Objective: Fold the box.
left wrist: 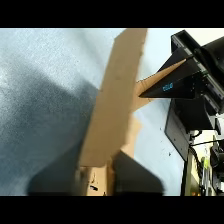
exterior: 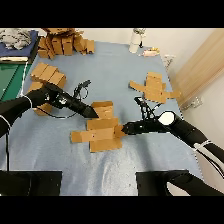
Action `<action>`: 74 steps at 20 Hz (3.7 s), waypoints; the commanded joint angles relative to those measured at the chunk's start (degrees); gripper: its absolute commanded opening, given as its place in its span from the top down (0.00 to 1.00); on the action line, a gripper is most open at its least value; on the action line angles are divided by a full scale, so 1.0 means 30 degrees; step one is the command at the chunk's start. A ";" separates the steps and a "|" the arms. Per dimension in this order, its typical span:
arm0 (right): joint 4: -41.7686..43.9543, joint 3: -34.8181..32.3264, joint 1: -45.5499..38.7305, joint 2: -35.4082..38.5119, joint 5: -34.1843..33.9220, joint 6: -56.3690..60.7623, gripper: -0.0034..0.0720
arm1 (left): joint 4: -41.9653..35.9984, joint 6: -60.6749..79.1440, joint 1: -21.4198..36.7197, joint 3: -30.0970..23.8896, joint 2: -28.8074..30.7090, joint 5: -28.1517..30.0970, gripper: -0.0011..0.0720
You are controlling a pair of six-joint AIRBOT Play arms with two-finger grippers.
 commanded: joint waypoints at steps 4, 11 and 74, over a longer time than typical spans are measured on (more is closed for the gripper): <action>0.0007 -0.0015 0.0015 -0.0007 -0.0007 0.0007 0.95 | 0.0029 0.0415 0.0000 0.0022 -0.0015 0.0386 0.89; -0.0568 0.0000 -0.0044 0.0029 -0.0612 0.0401 0.53 | 0.0036 0.1297 0.0000 0.0022 0.0015 0.0430 0.96; -0.6120 0.0270 -0.1770 0.1741 -0.3657 1.1803 0.77 | -0.2018 1.4600 -0.3082 -0.5180 0.3606 0.4124 0.96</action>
